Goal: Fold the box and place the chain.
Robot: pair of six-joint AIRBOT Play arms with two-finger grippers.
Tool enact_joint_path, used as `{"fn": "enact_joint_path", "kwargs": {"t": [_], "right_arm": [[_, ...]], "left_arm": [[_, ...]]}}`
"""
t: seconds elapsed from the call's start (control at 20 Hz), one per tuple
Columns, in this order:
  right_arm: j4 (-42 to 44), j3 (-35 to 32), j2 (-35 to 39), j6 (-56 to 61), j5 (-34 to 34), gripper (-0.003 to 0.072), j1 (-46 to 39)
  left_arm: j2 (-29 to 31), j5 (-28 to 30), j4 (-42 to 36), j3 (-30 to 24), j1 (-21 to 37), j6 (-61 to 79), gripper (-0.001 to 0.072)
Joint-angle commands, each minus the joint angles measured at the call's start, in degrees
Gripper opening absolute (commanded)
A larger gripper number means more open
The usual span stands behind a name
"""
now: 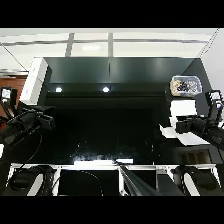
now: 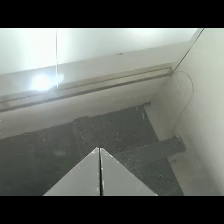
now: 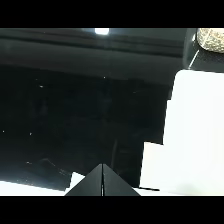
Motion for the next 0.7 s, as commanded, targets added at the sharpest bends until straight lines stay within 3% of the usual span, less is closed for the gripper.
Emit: {"fn": "enact_joint_path", "kwargs": {"t": [0.0,0.1,0.25,0.45,0.55,0.65], "right_arm": [[-1.2,0.0,0.04,0.02,-6.8,0.0015,0.04],[3.3,0.0,0.04,0.04,-15.39,0.0014,0.04],[8.39,0.0,0.07,0.02,-18.21,0.0014,0.04],[3.89,-0.02,-1.66,-0.11,-32.61,0.0014,-0.98],[3.21,0.39,-5.7,1.64,-40.22,0.0013,-5.99],[3.43,5.14,-13.25,4.26,-37.9,0.0013,-15.5]], "left_arm": [[0.0,0.85,0.02,-0.02,-0.02,0.02,0.0031],[0.0,4.96,0.02,-0.02,0.0,0.02,0.003],[0.0,8.7,-0.81,-0.02,-0.02,0.0,0.003],[-2.43,11.69,-6.54,-1.03,-0.04,0.0,0.003],[-5.7,10.88,-11.8,-1.07,-0.24,0.07,0.003],[-8.63,10.84,-12.9,-1.05,-1.84,0.09,0.003]]}}
